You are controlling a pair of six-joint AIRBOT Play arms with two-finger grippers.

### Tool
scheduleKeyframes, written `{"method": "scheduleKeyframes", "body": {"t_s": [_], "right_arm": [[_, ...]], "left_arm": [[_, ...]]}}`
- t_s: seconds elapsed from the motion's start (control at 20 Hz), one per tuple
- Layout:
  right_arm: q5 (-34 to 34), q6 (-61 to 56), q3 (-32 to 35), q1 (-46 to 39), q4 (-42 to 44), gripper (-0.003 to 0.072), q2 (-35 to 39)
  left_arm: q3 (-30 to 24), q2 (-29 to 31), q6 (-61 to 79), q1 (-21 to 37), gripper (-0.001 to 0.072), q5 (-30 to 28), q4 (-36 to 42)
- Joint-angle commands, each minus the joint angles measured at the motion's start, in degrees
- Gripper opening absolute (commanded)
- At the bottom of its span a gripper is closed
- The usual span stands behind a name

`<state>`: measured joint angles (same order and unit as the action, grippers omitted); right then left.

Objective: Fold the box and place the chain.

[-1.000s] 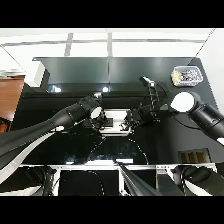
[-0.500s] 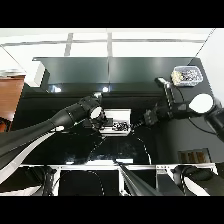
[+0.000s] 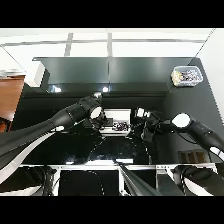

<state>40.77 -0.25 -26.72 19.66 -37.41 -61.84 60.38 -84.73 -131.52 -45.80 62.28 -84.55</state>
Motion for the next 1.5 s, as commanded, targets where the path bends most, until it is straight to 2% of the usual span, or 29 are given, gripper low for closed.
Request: {"method": "scheduleKeyframes", "body": {"t_s": [0.0,0.35,0.4,0.45,0.5,0.55,0.6,0.65,0.8,0.9,1.05,1.3,1.45], "right_arm": [[-0.5,19.8,0.2,0.6,11.6,0.072,-4.9],[-2.6,17.7,-1.1,0.6,9.4,0.072,-7.4],[-2.6,16.3,-1.1,0.6,8.0,0.0643,-7.4],[-2.6,14.2,-1.1,0.6,5.9,0.0527,-7.4],[-2.6,12.7,-1.1,0.6,3.9,0.0472,-7.4],[-2.5,11.3,-1.1,0.6,3.7,0.0284,-7.4],[-2.4,11.1,-1.1,0.6,3.8,0.0039,-7.3],[-1.9,10.9,-1.1,0.6,3.7,0.0005,-7.3],[-4.4,5.1,-1.1,0.5,2.6,0.0006,-4.3],[-8.0,-3.9,-1.1,-0.8,-0.3,0.0006,-0.2],[-8.2,-17.2,-1.2,-4.0,-3.4,0.0005,8.5],[1.2,-28.2,-5.4,-4.8,-3.1,0.0006,22.0],[4.1,-36.0,-11.1,-4.8,1.9,0.0006,24.8]], "left_arm": [[0.0,0.0,0.0,0.0,0.0026,0.0,0.0],[0.0,0.0,0.0,0.0,0.0026,0.0,0.0],[0.0,0.0,0.0,0.0,0.0026,0.0,0.0],[0.0,0.0,0.0,0.0,0.0026,0.0,0.0],[0.0,0.0,0.0,0.0,0.0027,0.0,0.0],[0.0,0.0,0.0,0.0,0.0026,0.0,0.0],[0.0,0.0,0.0,0.0,0.0026,0.0,0.0],[0.0,0.0,0.0,0.0,0.0026,0.0,0.0],[0.0,0.0,0.0,0.0,0.0026,0.0,0.0],[0.0,0.0,0.0,0.0,0.0026,0.0,0.0],[0.0,0.0,0.0,0.0,0.0027,0.0,0.0],[0.0,0.0,0.0,0.0,0.0026,1.0,0.0],[0.0,0.0,0.0,0.0,0.0026,1.2,0.0]]}}
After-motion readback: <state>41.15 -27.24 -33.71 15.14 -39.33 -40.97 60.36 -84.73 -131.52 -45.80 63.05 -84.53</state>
